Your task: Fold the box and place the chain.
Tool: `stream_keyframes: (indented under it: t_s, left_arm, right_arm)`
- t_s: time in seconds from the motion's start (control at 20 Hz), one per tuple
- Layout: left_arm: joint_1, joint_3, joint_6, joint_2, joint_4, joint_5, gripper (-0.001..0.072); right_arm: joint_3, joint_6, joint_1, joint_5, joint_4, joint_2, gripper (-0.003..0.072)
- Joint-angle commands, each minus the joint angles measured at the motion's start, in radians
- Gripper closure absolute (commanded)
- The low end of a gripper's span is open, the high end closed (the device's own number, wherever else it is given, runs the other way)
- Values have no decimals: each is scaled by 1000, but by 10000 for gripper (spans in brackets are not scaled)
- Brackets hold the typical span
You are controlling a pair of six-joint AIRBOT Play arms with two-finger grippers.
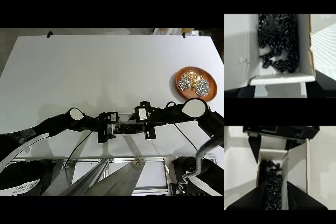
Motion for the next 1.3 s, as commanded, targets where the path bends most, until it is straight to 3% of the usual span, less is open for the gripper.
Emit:
stream_keyframes:
  t_s: [0.0,0.15,0.3,0.45,0.95,1.25]
  left_arm:
    - [0,0,0,0,0,1,505]
    - [0,0,0,0,0,0,505]
    - [0,0,0,1,0,0,505]
    - [0,0,0,0,0,0,505]
    - [0,0,0,0,0,0,505]
    - [0,0,0,0,0,0,505]
  right_arm:
    - [0,31,0,-31,-66,-18,413]
    - [0,31,-108,37,-88,10,449]
    - [0,21,-245,131,-208,26,470]
    - [-30,18,-310,114,-272,5,471]
    - [-66,-136,-248,72,-151,-169,471]
    - [-66,-139,-237,72,-103,-178,517]
